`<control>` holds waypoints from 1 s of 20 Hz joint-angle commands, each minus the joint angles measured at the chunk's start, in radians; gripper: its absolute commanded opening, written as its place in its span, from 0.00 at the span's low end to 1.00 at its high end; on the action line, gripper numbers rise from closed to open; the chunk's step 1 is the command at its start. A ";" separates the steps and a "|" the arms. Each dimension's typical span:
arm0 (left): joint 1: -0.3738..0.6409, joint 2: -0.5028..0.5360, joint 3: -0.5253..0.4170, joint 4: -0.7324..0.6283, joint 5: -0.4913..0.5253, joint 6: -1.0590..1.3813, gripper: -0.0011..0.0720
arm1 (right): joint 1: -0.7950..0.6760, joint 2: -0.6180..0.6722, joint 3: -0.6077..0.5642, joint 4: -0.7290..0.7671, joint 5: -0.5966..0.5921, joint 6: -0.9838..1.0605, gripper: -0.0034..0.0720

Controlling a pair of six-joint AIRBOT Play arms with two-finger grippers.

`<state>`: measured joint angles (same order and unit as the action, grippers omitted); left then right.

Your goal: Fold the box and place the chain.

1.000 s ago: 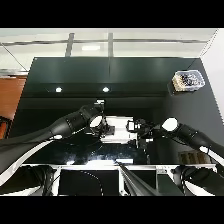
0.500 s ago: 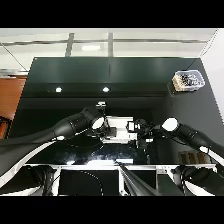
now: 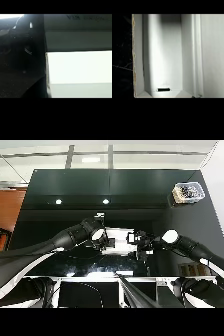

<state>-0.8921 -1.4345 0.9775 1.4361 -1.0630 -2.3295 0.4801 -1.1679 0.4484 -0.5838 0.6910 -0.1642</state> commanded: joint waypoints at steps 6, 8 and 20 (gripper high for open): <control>0.000 0.002 0.003 0.050 -0.041 -0.018 0.05 | -0.028 0.111 0.000 -0.155 0.096 0.095 0.89; 0.000 0.002 0.003 0.054 -0.042 -0.018 0.05 | -0.045 0.168 0.000 -0.232 0.111 0.134 0.89; 0.000 0.001 0.002 0.048 -0.028 -0.018 0.06 | -0.056 0.135 0.000 -0.066 0.103 0.098 0.67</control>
<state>-0.8925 -1.4338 0.9798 1.4845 -1.0996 -2.3474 0.4244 -1.0138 0.4480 -0.7044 0.7948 -0.0559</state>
